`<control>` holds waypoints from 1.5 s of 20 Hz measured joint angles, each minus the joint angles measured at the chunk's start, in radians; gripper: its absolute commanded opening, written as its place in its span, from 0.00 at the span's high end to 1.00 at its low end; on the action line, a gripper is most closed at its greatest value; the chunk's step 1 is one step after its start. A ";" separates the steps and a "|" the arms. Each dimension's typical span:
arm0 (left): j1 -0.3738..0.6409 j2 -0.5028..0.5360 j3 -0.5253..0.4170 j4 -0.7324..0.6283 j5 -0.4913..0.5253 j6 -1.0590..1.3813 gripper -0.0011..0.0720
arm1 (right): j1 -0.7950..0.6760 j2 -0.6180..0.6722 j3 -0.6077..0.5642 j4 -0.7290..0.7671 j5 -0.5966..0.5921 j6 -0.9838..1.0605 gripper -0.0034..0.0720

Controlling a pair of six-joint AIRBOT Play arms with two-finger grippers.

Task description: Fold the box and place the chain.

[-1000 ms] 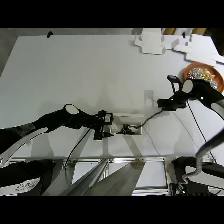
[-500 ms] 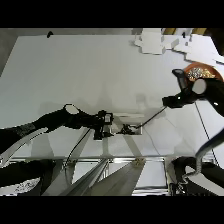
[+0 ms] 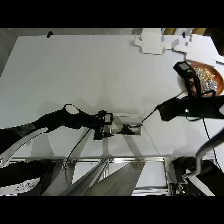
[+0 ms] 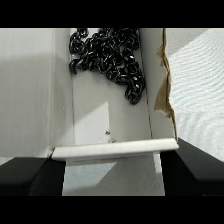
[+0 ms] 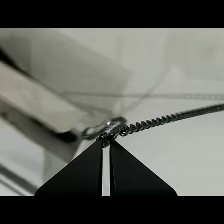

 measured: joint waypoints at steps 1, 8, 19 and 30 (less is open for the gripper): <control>0.000 0.000 0.000 0.000 0.000 0.000 0.70 | 0.036 0.019 0.000 0.014 0.005 0.006 0.93; 0.000 0.000 0.000 0.000 0.000 0.000 0.70 | 0.264 0.069 0.000 0.098 -0.036 0.026 0.93; 0.000 0.000 0.000 0.000 0.000 0.000 0.70 | 0.445 0.028 0.000 0.085 -0.291 0.077 0.93; 0.000 0.000 0.000 0.000 0.000 0.000 0.70 | 0.454 -0.196 0.000 -0.083 -0.241 0.227 0.75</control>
